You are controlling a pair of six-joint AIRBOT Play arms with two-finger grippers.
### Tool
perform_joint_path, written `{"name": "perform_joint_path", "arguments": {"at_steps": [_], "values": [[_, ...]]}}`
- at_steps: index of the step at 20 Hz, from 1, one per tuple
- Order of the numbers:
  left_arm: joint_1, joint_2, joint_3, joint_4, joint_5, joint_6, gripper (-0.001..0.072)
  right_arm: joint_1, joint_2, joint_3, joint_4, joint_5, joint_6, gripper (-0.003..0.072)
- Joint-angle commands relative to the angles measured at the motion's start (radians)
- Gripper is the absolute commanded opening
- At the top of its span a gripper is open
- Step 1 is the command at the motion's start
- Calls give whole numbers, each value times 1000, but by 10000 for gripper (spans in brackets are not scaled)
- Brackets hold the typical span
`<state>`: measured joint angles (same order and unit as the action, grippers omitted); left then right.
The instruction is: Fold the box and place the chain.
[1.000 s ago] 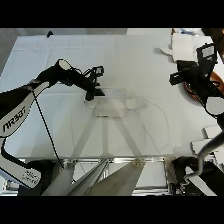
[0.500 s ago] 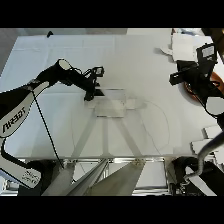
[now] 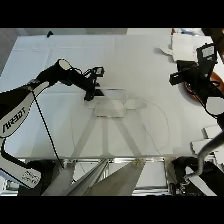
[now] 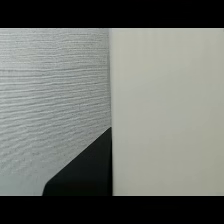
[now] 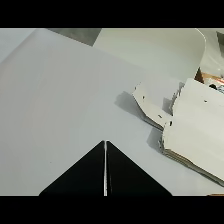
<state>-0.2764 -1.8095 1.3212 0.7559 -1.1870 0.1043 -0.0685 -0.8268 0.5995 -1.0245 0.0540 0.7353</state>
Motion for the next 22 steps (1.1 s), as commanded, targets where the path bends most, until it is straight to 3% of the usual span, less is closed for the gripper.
{"name": "perform_joint_path", "arguments": {"at_steps": [1, 16, 19, 22], "values": [[0, -1, -1, 1, 1, 0, 14, 0, 1, 1, 0, 0, 0, 12], [0, -1, -1, 1, 1, 0, 14, 0, 2, 1, 16, -23, 1, 12], [0, -1, 0, 1, 1, 0, 14, 0, 2, 1, 21, 16, 2, 13], [0, -1, -1, 1, 1, 0, 14, 1, 13, 1, 79, 138, 1, 31]]}}
